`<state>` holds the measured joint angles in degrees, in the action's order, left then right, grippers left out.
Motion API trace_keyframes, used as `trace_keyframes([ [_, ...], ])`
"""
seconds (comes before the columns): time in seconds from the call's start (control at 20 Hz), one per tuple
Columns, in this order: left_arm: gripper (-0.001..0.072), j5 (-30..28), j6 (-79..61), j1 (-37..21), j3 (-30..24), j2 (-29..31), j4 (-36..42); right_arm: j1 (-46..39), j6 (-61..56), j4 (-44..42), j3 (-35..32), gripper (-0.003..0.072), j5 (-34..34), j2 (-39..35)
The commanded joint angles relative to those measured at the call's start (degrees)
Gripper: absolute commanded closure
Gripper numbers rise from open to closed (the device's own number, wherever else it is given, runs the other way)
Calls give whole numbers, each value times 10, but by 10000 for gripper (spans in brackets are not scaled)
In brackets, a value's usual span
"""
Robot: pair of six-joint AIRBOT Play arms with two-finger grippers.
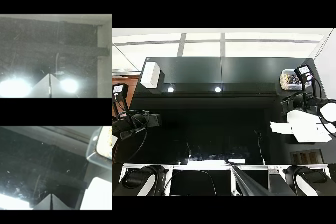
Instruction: Fold the box and place the chain.
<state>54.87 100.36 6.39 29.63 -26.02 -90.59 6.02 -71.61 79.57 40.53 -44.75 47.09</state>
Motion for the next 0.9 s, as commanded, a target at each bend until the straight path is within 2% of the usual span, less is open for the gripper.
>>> trace_keyframes([
  [0.0,682,0,0,0,0,0,0,1,0,0,0,669,0,0],
  [0.65,682,0,0,0,0,0,0,1,0,0,0,669,0,0],
  [0.85,682,-78,0,-1,-2,0,0,1,-1,-68,0,669,16,0],
])
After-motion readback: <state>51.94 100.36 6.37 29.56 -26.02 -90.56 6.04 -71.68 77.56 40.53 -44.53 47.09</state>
